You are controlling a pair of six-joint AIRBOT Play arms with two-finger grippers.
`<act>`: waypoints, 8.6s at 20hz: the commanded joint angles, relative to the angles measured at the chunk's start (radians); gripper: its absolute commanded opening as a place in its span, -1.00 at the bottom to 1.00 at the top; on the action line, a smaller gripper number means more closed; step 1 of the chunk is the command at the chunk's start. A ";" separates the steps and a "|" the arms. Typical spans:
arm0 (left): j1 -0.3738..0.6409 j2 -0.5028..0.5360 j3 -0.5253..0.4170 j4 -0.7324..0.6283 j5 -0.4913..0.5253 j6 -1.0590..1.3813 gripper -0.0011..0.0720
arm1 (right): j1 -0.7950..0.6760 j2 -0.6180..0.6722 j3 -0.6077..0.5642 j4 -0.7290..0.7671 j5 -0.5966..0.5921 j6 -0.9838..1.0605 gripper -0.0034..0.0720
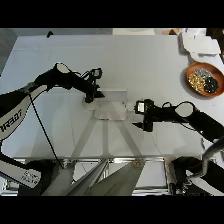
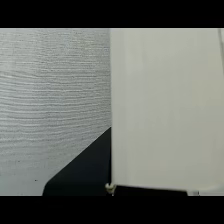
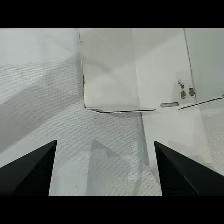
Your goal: Fold the box and place the chain.
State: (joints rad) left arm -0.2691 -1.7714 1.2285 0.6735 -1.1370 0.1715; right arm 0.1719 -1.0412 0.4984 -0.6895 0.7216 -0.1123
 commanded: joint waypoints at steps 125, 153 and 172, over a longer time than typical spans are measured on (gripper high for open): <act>-0.001 -0.001 0.000 0.000 0.000 0.000 -0.93 | -0.040 -0.581 0.344 0.323 0.130 -0.360 0.91; 0.000 -0.001 0.000 0.000 0.000 0.000 -0.93 | -0.040 -0.581 0.344 0.322 0.152 -0.360 0.27; 0.001 0.000 0.000 -0.011 -0.003 0.000 -0.66 | -0.040 -0.581 0.344 0.322 0.152 -0.360 0.27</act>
State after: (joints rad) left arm -0.2695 -1.7725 1.2270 0.6846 -1.1290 0.1688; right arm 0.1314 -1.6222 0.8417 -0.3656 0.8803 -0.4744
